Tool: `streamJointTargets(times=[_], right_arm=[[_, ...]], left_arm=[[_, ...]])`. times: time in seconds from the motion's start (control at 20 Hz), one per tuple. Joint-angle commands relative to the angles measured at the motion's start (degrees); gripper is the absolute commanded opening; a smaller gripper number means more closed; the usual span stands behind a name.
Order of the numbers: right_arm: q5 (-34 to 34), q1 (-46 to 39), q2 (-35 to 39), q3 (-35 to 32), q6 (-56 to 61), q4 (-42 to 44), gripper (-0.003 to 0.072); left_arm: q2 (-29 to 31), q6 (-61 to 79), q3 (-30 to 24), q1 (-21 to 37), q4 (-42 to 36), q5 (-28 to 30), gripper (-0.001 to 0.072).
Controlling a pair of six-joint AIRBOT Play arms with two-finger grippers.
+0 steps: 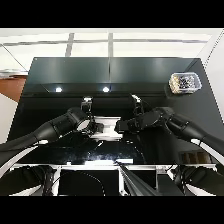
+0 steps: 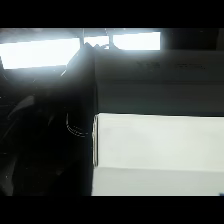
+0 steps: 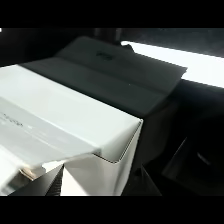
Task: Fold the box and place the chain.
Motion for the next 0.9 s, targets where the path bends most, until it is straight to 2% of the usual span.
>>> streamJointTargets(times=[0.0,0.1,0.25,0.45,0.7,0.75,0.85], right_arm=[[0.57,4.15,-2.19,3.32,10.03,-9.51,0.0525],[-0.04,5.77,-3.23,5.03,14.21,-13.77,0.0456],[-1.70,6.78,-3.56,5.84,18.23,-17.33,0.0456],[-2.36,8.13,-3.91,6.69,20.70,-19.80,0.0410],[-8.85,12.00,-7.65,12.02,26.36,-28.89,0.0389],[-9.68,12.50,-8.22,12.83,27.54,-29.53,0.0360],[-10.64,13.18,-9.11,13.62,29.24,-29.70,0.0359]], left_arm=[[-0.04,0.00,-0.02,0.04,0.02,0.00,0.0034],[-0.04,0.00,-0.02,0.04,0.02,0.00,0.0034],[-0.04,0.00,-0.02,0.04,0.02,0.00,0.0034],[-0.04,0.00,-0.02,0.02,0.02,0.00,0.0034],[-0.04,0.00,-0.02,0.02,0.02,-0.02,0.0034],[-0.04,0.00,-0.02,0.02,0.00,-0.02,0.0034],[-0.04,0.00,-0.02,0.02,0.00,-0.02,0.0034]])
